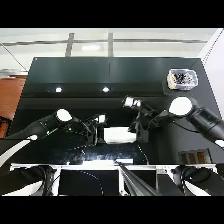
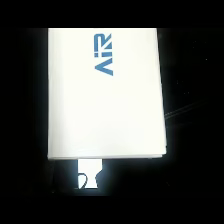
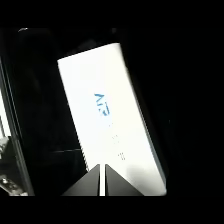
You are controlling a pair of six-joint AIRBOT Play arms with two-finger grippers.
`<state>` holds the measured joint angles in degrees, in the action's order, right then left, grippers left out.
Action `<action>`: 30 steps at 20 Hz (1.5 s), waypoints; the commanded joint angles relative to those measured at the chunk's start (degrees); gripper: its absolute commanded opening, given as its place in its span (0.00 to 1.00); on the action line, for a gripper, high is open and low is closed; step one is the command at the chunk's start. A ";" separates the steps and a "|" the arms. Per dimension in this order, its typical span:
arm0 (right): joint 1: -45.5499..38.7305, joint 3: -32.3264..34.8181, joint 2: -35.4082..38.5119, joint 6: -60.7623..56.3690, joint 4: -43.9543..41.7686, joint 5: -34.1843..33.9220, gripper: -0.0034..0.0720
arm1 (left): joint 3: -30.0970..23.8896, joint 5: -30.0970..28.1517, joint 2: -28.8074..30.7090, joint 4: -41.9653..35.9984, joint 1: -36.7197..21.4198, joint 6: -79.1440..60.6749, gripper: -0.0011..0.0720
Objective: Fold the box and place the chain.
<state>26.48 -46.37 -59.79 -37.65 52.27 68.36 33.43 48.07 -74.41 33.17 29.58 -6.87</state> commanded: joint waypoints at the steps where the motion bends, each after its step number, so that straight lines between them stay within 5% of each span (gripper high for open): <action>1: -6.71 0.52 1.60 -24.65 -0.92 4.55 0.11 | 0.00 -0.04 -0.02 0.02 0.02 -0.02 0.66; 3: -7.85 3.34 1.05 -33.68 -5.66 2.75 0.10 | 0.00 -0.04 -0.02 0.02 0.02 -0.02 0.66; 6: -7.50 8.96 -1.29 -33.40 -23.78 -1.81 0.08 | 0.00 -0.04 -0.02 0.02 0.02 -0.02 0.66; 8: -5.62 9.84 -3.82 -31.69 -28.13 -3.23 0.08 | 0.00 -0.04 -0.02 0.02 0.02 -0.02 0.66; 22: -0.96 9.86 -14.08 -30.88 -23.45 -9.03 0.08 | 0.00 -0.04 -0.02 0.02 0.02 0.00 0.66; 30: -1.27 9.40 -12.31 -28.30 -24.59 -7.02 0.10 | 0.00 -0.07 -0.02 0.00 0.02 -0.02 0.66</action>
<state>25.69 -36.64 -73.36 -67.37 28.08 59.61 33.43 48.03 -74.39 33.23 29.58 -6.92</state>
